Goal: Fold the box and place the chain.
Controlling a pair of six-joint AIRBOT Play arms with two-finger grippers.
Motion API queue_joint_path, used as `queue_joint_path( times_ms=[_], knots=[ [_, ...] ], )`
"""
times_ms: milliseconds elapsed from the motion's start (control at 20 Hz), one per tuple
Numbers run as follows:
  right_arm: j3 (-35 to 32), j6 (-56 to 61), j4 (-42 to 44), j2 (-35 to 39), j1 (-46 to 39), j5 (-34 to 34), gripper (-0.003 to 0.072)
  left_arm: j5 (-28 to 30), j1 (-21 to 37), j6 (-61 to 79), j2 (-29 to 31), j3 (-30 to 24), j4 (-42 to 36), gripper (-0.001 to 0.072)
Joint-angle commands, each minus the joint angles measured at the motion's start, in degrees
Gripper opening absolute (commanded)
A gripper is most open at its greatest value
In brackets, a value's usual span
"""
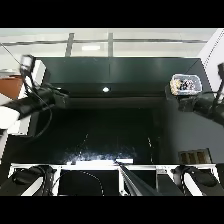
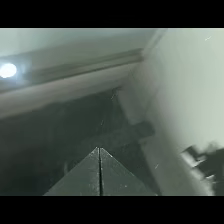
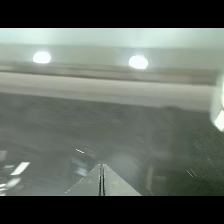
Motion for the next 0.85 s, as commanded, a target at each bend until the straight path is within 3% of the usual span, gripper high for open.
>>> queue_joint_path(
  times_ms=[0,300,800],
  knots=[
    [-9.2,6.6,-7.6,1.9,1.3,-10.5,0.0040,7.3,-5.8,-19.7,1.1,-6.6,17.9,0.0028],
    [-9.4,6.6,-6.7,1.9,1.3,-11.1,0.0040,6.5,-4.1,-18.6,5.3,-6.7,18.0,0.0029],
    [-9.4,6.6,-6.7,1.9,1.3,-11.1,0.0040,6.5,-4.2,-18.6,5.3,-6.7,17.9,0.0029]
  ],
)
